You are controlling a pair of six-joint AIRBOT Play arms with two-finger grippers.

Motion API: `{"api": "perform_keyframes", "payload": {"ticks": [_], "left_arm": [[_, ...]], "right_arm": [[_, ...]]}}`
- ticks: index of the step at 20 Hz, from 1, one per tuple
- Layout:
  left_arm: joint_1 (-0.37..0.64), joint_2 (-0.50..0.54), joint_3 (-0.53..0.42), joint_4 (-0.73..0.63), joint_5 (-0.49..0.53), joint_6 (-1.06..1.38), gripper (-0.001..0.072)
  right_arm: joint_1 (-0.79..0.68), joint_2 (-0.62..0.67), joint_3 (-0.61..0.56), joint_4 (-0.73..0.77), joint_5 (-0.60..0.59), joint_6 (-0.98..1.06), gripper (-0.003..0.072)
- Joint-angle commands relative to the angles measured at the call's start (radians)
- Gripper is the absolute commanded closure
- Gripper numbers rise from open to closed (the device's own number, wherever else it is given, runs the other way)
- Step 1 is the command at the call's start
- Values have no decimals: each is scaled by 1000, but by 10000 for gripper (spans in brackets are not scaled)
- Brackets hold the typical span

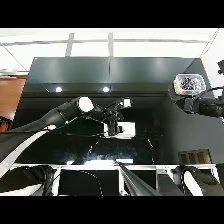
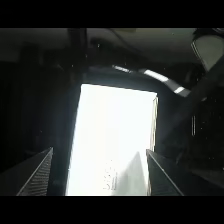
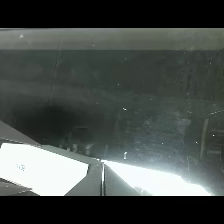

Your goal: Fold the box and place the chain.

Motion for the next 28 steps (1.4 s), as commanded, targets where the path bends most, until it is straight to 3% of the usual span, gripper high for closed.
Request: {"api": "perform_keyframes", "payload": {"ticks": [1, 16, 22, 25, 28], "left_arm": [[-5, -2, 0, 38, -19, -25, -2], [-35, -30, 0, 107, -55, -26, -2], [-89, -77, 0, 207, 26, -22, 1], [-69, -63, 9, 209, 31, -23, 363], [28, -28, 39, 215, 3, -163, 363]], "right_arm": [[0, 1, 1, 0, 0, 0, 676], [0, 1, 1, 0, 0, 0, 676], [0, 1, 1, 0, 0, 0, 676], [0, 1, 1, 0, 0, 0, 676], [0, 1, 1, 0, 0, 0, 676]]}}
